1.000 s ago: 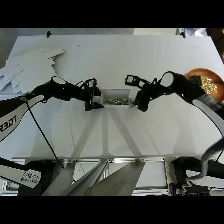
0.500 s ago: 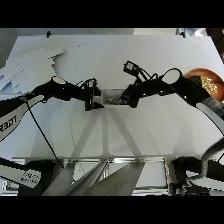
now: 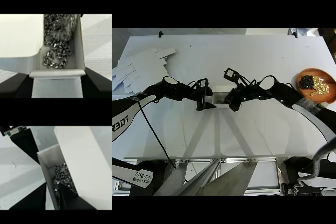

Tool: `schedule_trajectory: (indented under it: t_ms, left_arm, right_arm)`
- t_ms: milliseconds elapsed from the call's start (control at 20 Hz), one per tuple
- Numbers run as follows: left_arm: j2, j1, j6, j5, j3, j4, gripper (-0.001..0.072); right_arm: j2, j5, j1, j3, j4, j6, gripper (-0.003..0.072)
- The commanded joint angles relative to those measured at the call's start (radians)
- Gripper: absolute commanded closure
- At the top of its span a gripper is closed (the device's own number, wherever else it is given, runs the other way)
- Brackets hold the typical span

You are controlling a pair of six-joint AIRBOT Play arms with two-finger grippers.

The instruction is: Fold the box and place the chain.

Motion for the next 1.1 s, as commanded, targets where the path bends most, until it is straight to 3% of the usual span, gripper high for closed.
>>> schedule_trajectory:
  t_ms: [0, 400, 650, 850, 1050]
  left_arm:
    - [0.0, 0.0, 0.001, 0.0, 0.0, 0.0, 0.0334]
    - [0.0, 0.0, 0.001, 0.0, 0.0, 0.0, 0.0334]
    - [0.0, 0.0, 0.001, 0.0, 0.0, 0.0, 0.0334]
    - [0.0, 0.0, 0.001, 0.0, 0.0, 0.0, 0.0334]
    - [0.0, 0.0, 0.001, 0.0, 0.0, 0.0, 0.0334]
  right_arm:
    - [0.034, 0.003, 0.008, 0.001, 0.007, 0.027, 0.0504]
    - [0.244, -0.022, 0.008, 0.001, 0.008, 0.029, 0.0508]
    - [0.236, -0.124, -0.102, 0.003, 0.037, 0.256, 0.0509]
    - [0.141, -0.017, -0.244, 0.047, 0.111, 0.291, 0.05]
    - [-0.021, 0.169, -0.295, 0.182, 0.107, 0.293, 0.0491]
